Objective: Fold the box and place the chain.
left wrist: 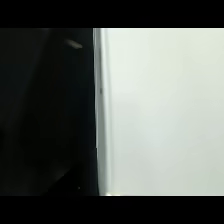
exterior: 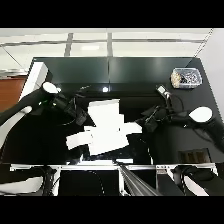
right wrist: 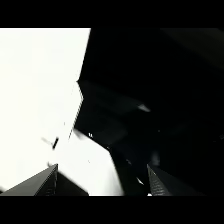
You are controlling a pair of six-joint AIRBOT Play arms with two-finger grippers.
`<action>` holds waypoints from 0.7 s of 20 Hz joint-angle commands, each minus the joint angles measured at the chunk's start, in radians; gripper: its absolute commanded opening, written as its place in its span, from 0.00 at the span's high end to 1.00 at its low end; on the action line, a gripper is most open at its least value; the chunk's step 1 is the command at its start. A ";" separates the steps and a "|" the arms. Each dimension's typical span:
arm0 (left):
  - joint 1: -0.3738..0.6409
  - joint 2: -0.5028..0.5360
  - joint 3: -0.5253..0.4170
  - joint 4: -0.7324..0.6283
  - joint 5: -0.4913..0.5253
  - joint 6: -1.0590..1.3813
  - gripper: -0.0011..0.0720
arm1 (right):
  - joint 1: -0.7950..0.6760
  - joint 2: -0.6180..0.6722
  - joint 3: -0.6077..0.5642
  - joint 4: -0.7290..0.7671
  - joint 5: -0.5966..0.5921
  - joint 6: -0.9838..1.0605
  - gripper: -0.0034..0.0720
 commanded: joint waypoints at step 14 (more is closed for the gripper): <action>-0.231 -0.036 0.023 0.006 0.471 0.776 0.94 | 0.210 -0.005 -0.039 -0.339 -0.013 -0.164 0.12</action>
